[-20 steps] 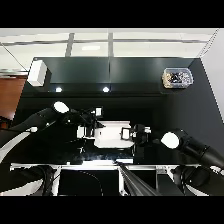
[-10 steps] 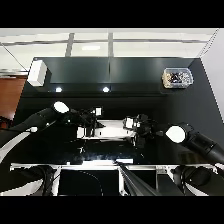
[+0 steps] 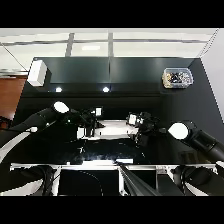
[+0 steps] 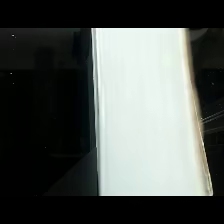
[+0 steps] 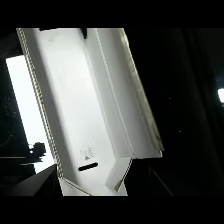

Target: Fold the box and place the chain.

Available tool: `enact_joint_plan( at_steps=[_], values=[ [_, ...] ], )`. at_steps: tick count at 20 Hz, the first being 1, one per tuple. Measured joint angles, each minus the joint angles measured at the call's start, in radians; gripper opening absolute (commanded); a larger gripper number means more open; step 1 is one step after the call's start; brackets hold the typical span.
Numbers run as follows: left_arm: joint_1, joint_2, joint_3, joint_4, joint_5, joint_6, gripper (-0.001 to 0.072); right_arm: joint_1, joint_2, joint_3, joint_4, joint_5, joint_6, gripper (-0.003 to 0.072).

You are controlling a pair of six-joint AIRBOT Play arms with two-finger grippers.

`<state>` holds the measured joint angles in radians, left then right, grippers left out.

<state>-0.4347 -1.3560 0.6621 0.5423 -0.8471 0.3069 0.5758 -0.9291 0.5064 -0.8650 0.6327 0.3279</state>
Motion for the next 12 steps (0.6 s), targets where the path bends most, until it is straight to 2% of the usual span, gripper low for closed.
enact_joint_plan(
  at_steps=[3,7,12],
  values=[
    [0.000,0.000,0.000,0.000,0.000,0.000,0.0028,-0.006,-0.020,0.000,0.056,0.006,-0.083,0.0640],
    [0.000,0.000,0.000,0.000,0.000,0.000,0.0028,-0.055,-0.056,0.000,0.213,0.025,-0.288,0.0640],
    [0.000,0.000,0.000,0.000,0.001,0.000,0.0028,-0.111,-0.143,-0.002,0.407,0.116,-0.512,0.0640]
  ],
)
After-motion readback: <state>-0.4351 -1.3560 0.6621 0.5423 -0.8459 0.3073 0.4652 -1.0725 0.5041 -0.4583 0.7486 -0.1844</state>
